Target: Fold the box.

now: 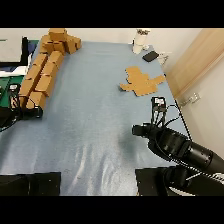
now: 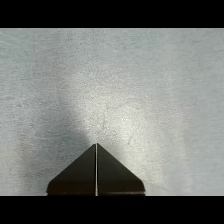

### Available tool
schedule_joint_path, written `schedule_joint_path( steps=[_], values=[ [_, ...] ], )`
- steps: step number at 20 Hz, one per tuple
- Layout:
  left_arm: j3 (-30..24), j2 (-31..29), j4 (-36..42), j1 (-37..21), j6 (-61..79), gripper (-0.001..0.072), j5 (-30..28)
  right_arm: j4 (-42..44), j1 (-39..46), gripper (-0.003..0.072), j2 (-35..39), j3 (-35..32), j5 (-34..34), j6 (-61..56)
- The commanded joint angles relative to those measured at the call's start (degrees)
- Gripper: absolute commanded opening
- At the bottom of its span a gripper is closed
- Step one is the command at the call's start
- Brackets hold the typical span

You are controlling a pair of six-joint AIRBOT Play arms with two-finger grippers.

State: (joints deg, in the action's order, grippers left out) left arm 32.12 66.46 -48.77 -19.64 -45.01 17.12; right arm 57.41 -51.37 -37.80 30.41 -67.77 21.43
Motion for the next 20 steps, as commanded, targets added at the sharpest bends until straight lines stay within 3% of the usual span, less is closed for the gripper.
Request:
schedule_joint_path(
  steps=[1,5,10,15,16,17,20],
  values=[
    [0.28,-0.17,-0.42,-0.11,-0.02,0.0700,3.26,0.33,-0.02,0.0006,0.00,0.09,0.04,0.02],
    [0.85,-3.91,-3.10,-1.07,-0.07,0.0700,9.38,1.20,-0.02,0.0006,0.00,0.09,0.02,0.02],
    [1.03,-11.85,-11.32,-4.70,-5.22,0.0699,22.01,2.01,-0.02,0.0006,0.00,0.09,0.04,0.09],
    [1.03,-20.61,-8.98,-2.45,-8.55,0.0677,30.14,3.56,0.00,0.0006,-0.02,0.09,0.04,2.89],
    [1.03,-22.58,-6.73,-1.27,-8.52,0.0390,31.89,4.72,0.00,0.0006,-0.04,0.09,0.04,4.31],
    [1.03,-24.46,-4.28,0.13,-8.11,0.0034,33.53,6.12,0.00,0.0006,-0.04,0.09,0.02,5.40],
    [1.92,-26.43,-0.22,8.79,-9.22,0.0010,34.42,8.04,0.87,0.0006,-0.04,0.11,0.48,7.23]
  ],
)
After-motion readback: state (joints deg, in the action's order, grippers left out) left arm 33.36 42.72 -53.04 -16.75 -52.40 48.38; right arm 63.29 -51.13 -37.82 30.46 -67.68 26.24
